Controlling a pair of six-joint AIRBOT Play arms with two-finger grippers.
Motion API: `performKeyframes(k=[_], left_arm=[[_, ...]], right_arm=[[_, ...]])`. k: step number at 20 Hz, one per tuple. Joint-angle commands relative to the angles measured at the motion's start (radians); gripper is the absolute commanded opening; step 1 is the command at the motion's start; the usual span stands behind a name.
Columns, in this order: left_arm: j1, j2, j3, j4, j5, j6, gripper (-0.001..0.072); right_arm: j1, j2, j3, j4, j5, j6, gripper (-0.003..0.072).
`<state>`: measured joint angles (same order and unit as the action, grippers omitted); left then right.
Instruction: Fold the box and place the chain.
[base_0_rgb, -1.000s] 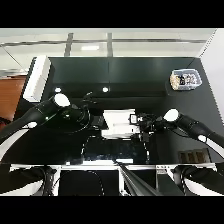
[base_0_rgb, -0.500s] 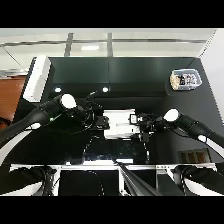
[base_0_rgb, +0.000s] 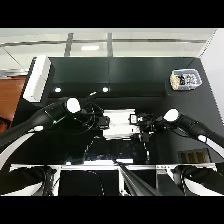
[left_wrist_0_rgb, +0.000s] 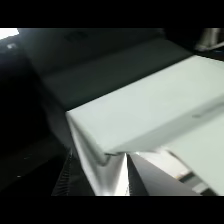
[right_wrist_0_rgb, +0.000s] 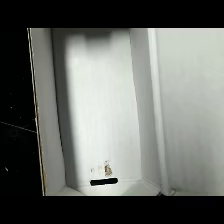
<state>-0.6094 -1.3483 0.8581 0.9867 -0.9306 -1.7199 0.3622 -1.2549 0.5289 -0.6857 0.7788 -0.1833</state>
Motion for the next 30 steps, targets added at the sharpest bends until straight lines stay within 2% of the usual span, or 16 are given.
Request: performKeyframes(k=[1,5,9,18,19,20,22,23,24,27,28,29,30], left_arm=[[-0.042,0.000,0.002,0.148,0.003,-0.166,0.0394],[-0.123,-0.015,0.050,0.286,-0.024,-0.333,0.0394],[-0.201,-0.085,0.155,0.449,-0.151,-0.515,0.0394],[-0.250,-0.153,0.217,0.441,-0.158,-0.642,0.0393],[-0.249,-0.153,0.218,0.441,-0.163,-0.642,0.0368],[-0.249,-0.153,0.218,0.441,-0.167,-0.642,0.0298],[-0.249,-0.156,0.218,0.431,-0.173,-0.645,0.0231],[-0.249,-0.156,0.219,0.430,-0.174,-0.645,0.0078],[-0.250,-0.156,0.219,0.430,-0.174,-0.645,0.0023],[-0.250,-0.156,0.220,0.428,-0.175,-0.649,0.0022],[-0.250,-0.156,0.222,0.425,-0.174,-0.648,0.0068],[-0.250,-0.156,0.227,0.426,-0.174,-0.648,0.0246],[-0.249,-0.156,0.235,0.427,-0.174,-0.647,0.0291]], right_arm=[[0.001,0.000,0.000,0.000,0.000,0.000,0.0430],[0.001,0.000,0.000,0.000,0.000,0.000,0.0430],[0.001,0.000,0.000,0.000,0.000,0.000,0.0430],[0.001,0.000,0.000,0.000,0.000,0.000,0.0431],[0.001,-0.001,0.000,0.000,0.000,0.000,0.0430],[0.001,0.000,0.000,0.000,0.000,0.000,0.0430],[0.001,-0.001,0.000,0.000,0.000,0.000,0.0430],[0.001,-0.001,0.000,0.000,0.000,0.000,0.0431],[0.001,0.000,0.000,0.000,0.000,0.000,0.0430],[0.001,0.000,0.000,0.000,0.000,0.000,0.0430],[0.001,0.000,0.000,0.000,0.000,0.000,0.0430],[0.001,0.000,0.000,0.000,0.000,0.000,0.0430],[0.001,0.000,0.000,0.000,0.000,0.000,0.0430]])
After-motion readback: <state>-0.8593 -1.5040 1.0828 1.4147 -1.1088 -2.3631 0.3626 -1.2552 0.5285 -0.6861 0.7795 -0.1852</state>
